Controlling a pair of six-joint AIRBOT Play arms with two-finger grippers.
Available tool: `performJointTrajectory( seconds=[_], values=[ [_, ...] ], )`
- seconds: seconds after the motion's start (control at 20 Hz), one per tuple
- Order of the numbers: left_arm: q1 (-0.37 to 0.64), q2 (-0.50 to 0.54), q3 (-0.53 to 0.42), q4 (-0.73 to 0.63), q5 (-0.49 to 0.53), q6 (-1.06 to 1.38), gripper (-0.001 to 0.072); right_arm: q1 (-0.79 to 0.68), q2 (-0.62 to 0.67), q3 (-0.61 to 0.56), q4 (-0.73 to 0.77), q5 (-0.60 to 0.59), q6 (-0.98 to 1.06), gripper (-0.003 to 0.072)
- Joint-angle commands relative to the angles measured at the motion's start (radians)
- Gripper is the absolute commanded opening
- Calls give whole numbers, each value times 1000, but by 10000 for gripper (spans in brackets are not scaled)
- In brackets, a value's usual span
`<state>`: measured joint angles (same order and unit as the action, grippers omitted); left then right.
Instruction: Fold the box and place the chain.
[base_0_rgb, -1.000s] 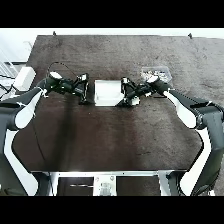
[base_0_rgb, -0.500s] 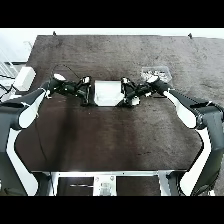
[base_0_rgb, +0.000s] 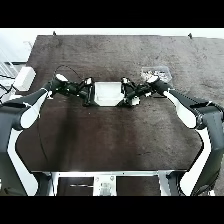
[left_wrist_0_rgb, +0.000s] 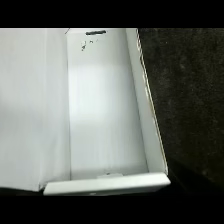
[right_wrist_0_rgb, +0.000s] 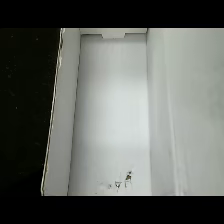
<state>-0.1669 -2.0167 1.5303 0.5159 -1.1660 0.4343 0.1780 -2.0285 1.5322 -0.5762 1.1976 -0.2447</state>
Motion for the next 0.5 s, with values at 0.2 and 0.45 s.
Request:
performJointTrajectory(
  seconds=[0.2, 0.45],
  values=[
    [0, -13, 1, -9, 14, -14, 683, 0, 0, 0, 0, 0, 1, 585],
    [0, -13, 1, -7, 14, -16, 587, 0, 0, 0, 0, 0, 1, 586]
  ],
)
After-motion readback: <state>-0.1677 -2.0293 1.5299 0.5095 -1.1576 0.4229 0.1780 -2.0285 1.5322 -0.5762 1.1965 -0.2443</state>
